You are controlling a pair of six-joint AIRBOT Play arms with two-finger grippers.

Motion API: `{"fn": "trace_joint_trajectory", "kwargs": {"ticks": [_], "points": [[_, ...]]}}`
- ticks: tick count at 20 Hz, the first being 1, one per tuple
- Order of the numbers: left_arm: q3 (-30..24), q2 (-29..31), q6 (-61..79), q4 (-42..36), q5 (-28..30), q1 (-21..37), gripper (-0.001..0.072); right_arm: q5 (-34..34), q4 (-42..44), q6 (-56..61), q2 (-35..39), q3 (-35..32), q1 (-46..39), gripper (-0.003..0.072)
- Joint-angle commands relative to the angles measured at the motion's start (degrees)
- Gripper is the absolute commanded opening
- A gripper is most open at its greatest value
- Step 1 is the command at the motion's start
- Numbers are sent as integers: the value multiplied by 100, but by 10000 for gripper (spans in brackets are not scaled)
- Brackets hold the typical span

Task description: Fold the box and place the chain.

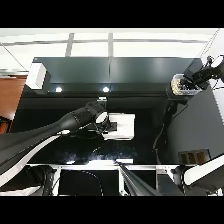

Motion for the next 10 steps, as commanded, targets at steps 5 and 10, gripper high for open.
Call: {"fn": "trace_joint_trajectory", "kwargs": {"ticks": [5, 10], "points": [[-2, 2, 2, -2, -7, 4, 29, 809, 57, -938, 415, 811, -2, 10], [-2, 2, 2, -22, -4, 4, 29, 1322, 348, -1829, 1952, 811, -2, 7]]}}
